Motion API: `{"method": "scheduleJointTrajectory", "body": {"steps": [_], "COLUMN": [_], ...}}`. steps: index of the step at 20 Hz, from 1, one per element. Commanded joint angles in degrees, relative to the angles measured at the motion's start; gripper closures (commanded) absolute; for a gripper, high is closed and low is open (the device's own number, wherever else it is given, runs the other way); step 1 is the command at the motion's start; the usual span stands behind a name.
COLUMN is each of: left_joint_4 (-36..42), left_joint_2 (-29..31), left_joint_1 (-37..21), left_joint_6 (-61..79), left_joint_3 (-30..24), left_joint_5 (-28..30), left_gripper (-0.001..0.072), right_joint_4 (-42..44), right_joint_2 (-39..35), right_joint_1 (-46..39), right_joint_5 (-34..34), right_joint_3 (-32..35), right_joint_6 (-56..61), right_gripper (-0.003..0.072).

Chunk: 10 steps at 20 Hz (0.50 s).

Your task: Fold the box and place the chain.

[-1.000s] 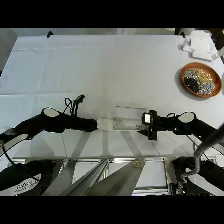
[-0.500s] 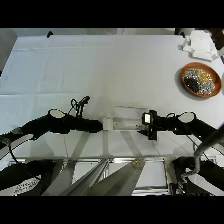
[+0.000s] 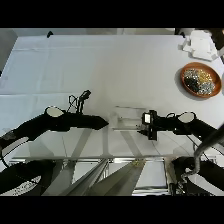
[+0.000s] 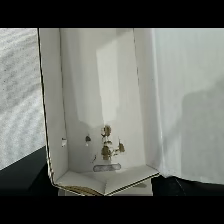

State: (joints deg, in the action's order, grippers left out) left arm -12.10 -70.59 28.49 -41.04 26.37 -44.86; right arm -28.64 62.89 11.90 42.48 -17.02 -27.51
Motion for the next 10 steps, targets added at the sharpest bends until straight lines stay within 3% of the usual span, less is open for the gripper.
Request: {"method": "scheduleJointTrajectory", "body": {"steps": [1,6,9,10], "left_joint_4": [-2.58,-2.99,-6.01,-6.25], "left_joint_2": [0.39,0.39,0.26,0.15], "left_joint_1": [1.88,2.40,3.76,4.15], "left_joint_6": [0.96,0.92,0.39,-0.44], "left_joint_3": [1.88,5.14,5.20,5.20], "left_joint_5": [0.02,0.02,-0.22,-0.11], "left_gripper": [0.0425,0.0424,0.0295,0.0292], "right_joint_4": [0.00,0.00,0.00,0.00], "right_joint_2": [-0.04,-0.04,-0.04,-0.04], "right_joint_1": [0.00,0.00,0.00,0.00], "right_joint_5": [0.00,0.00,0.00,0.00], "right_joint_3": [-0.02,-0.02,-0.02,-0.02], "right_joint_6": [0.02,0.02,0.02,0.02], "right_gripper": [0.0273,0.0273,0.0273,0.0273]}}
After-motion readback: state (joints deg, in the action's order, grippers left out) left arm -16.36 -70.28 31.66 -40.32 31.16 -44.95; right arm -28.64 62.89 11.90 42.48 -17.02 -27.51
